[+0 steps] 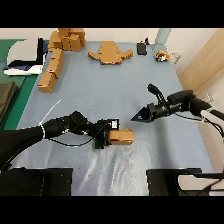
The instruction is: Fold the box.
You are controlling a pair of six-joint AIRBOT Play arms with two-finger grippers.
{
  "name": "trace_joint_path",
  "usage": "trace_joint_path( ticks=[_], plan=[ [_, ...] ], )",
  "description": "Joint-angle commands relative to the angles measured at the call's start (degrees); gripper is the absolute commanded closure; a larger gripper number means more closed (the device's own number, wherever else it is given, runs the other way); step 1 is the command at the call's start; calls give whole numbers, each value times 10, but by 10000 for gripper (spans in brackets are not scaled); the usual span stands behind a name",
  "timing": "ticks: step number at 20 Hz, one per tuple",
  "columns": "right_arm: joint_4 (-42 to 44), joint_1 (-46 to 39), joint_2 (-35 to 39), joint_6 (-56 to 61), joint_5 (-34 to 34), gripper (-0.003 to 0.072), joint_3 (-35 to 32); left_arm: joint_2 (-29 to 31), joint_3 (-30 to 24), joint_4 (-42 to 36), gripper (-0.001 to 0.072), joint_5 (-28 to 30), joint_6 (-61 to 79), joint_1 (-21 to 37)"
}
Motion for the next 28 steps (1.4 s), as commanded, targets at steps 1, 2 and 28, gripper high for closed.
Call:
trace_joint_path(
  ticks=[1,2,28],
  plan=[
    [20,2,69,-22,73,681,-106,0,0,0,235,0,0,0],
    [19,2,97,-21,100,681,-139,0,0,0,235,0,0,0],
    [4,70,203,-14,261,681,-259,0,0,0,235,0,0,0]
  ],
)
